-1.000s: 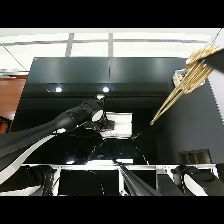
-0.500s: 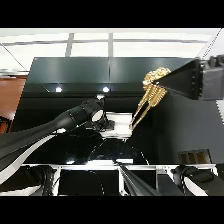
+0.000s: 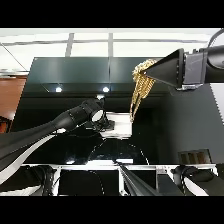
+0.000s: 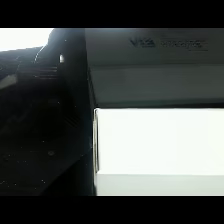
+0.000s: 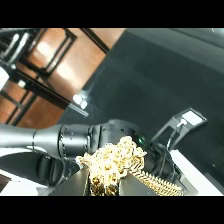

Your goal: Fold the box and place the chain.

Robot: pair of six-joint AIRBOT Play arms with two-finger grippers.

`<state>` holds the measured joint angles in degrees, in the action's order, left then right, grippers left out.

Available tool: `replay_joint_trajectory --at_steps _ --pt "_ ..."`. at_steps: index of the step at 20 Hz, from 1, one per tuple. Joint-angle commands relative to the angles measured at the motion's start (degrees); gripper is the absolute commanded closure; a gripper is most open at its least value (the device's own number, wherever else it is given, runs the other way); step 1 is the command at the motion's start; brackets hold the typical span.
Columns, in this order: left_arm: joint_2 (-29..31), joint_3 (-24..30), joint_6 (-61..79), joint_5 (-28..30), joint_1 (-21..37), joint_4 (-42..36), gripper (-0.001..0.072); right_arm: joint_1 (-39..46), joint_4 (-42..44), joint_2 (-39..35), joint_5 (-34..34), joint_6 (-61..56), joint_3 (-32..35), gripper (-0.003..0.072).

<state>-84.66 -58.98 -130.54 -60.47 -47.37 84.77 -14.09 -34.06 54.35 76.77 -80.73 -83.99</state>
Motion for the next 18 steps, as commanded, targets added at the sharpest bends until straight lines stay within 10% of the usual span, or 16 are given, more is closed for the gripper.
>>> replay_joint_trajectory --at_steps 1,8,18 --pt "0.0 0.0 0.0 0.0 0.0 0.0 0.0681 -0.1 1.5 0.4 -2.2 0.0 0.1 0.0679" --pt "0.0 0.0 0.0 0.0 0.0 0.0 0.0681 -0.1 0.2 0.7 1.6 0.8 0.9 0.0679" --pt "0.0 0.0 0.0 0.0 0.0 0.0 0.0681 -2.6 -12.7 0.7 3.7 -1.4 18.7 0.0678"
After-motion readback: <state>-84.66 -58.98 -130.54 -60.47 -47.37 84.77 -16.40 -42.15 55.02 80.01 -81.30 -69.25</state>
